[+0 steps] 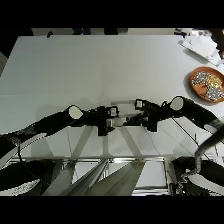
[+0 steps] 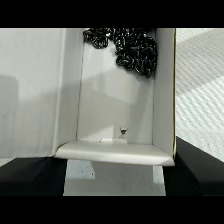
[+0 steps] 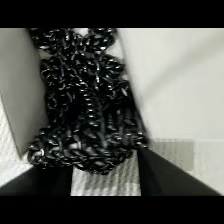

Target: Fold the box and place the chain.

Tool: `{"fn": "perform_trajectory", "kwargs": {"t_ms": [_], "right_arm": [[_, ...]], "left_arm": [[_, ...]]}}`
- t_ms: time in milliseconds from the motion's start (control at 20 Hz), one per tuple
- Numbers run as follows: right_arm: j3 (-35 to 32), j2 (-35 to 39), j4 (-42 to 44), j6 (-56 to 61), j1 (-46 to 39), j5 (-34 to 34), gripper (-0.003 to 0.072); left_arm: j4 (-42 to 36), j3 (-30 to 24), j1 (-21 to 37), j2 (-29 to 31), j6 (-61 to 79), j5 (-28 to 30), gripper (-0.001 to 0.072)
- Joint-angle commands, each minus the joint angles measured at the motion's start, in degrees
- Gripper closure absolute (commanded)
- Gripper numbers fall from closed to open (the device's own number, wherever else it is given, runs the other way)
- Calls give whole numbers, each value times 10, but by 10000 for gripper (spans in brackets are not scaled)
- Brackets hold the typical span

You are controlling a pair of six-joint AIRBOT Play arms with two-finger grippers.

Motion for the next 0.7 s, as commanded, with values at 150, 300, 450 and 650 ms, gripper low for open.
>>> {"fn": "perform_trajectory", "kwargs": {"t_ms": [150, 300, 450, 650], "right_arm": [[-1, -7, -1, 4, 1, 32, 653], [-1, 17, -3, 6, 1, 40, 675], [0, 62, -5, 20, 1, 34, 675], [0, 134, -50, 75, 0, 20, 676]], "left_arm": [[0, 0, 0, 0, 0, 0, 356], [0, 0, 0, 0, 0, 0, 356], [0, 0, 0, 0, 0, 0, 356], [0, 0, 0, 0, 0, 0, 356]]}}
